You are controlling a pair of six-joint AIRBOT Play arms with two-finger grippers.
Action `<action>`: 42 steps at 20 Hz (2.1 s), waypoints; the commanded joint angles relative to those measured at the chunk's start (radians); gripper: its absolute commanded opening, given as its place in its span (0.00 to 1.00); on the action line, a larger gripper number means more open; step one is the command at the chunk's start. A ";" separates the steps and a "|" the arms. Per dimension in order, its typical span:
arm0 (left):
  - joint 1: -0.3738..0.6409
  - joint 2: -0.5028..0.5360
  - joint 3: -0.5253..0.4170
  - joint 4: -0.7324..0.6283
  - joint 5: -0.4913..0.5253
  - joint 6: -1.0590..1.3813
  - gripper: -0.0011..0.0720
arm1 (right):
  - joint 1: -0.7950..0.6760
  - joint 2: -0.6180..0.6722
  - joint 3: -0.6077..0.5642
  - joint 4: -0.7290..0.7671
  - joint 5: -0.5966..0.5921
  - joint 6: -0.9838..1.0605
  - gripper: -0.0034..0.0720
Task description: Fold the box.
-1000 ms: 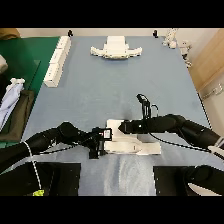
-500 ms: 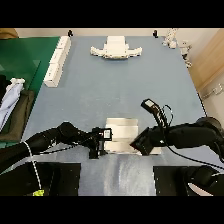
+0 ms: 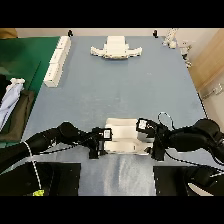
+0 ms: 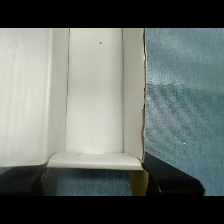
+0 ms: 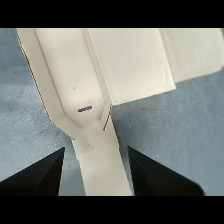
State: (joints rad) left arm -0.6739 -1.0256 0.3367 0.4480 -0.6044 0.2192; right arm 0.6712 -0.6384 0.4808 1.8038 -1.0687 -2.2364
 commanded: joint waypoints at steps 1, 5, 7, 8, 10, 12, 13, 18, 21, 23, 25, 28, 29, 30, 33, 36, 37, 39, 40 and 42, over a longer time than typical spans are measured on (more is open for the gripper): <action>0.000 0.000 0.000 0.000 0.000 0.000 0.56 | 0.000 -0.025 -0.044 0.011 0.112 -0.177 0.89; 0.000 0.000 0.000 0.000 0.000 0.000 0.56 | 0.004 -0.066 -0.071 0.051 0.150 -0.193 0.89; 0.000 0.000 0.000 0.000 0.001 0.000 0.56 | 0.004 -0.083 -0.074 0.074 0.167 -0.241 0.88; 0.000 0.000 0.000 0.000 0.000 0.000 0.56 | 0.004 -0.092 -0.074 0.084 0.187 -0.266 0.88; 0.000 0.000 0.000 0.000 0.000 0.000 0.56 | 0.004 -0.107 -0.074 0.102 0.224 -0.299 0.84; 0.000 0.000 0.000 0.000 0.000 0.000 0.56 | 0.004 -0.117 -0.073 0.148 0.226 -0.312 0.62; 0.000 0.000 0.000 0.000 0.000 0.000 0.56 | 0.004 -0.117 -0.073 0.166 0.220 -0.312 0.46; 0.000 0.000 0.000 0.000 0.000 0.000 0.56 | 0.004 -0.117 -0.073 0.202 0.241 -0.345 0.26; 0.000 0.000 0.000 0.000 0.000 0.000 0.56 | 0.004 -0.119 -0.073 0.237 0.261 -0.391 0.24; 0.000 0.000 0.000 0.000 0.000 0.000 0.56 | 0.004 -0.131 -0.073 0.249 0.283 -0.414 0.24; 0.000 0.000 0.000 0.000 0.000 0.000 0.56 | 0.004 -0.147 -0.073 0.266 0.290 -0.429 0.24; 0.000 0.000 0.000 0.000 0.000 0.000 0.56 | 0.004 -0.154 -0.073 0.266 0.292 -0.436 0.24; 0.000 0.000 0.000 0.000 0.000 0.000 0.56 | 0.004 -0.154 -0.073 0.266 0.292 -0.436 0.24; 0.000 0.000 0.000 0.000 0.000 0.000 0.56 | 0.004 -0.154 -0.073 0.266 0.292 -0.436 0.24; 0.000 0.000 0.000 0.000 0.000 0.000 0.56 | 0.004 -0.154 -0.073 0.266 0.293 -0.436 0.24; 0.000 0.000 0.000 0.000 0.000 0.001 0.56 | 0.004 -0.154 -0.073 0.277 0.299 -0.449 0.28; 0.000 0.000 0.000 0.000 0.000 0.000 0.56 | 0.004 -0.154 -0.073 0.282 0.304 -0.455 0.33; 0.000 0.000 0.000 0.000 0.000 0.000 0.56 | 0.004 -0.154 -0.073 0.297 0.311 -0.462 0.65; 0.000 0.000 0.000 0.000 0.000 0.000 0.56 | 0.004 -0.154 -0.073 0.304 0.311 -0.462 0.67; 0.000 0.000 0.000 0.000 0.000 0.000 0.56 | 0.004 -0.154 -0.073 0.315 0.311 -0.463 0.77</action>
State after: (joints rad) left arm -0.6739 -1.0256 0.3367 0.4473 -0.6022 0.2188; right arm 0.6758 -0.7925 0.4076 2.1002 -0.7631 -2.6938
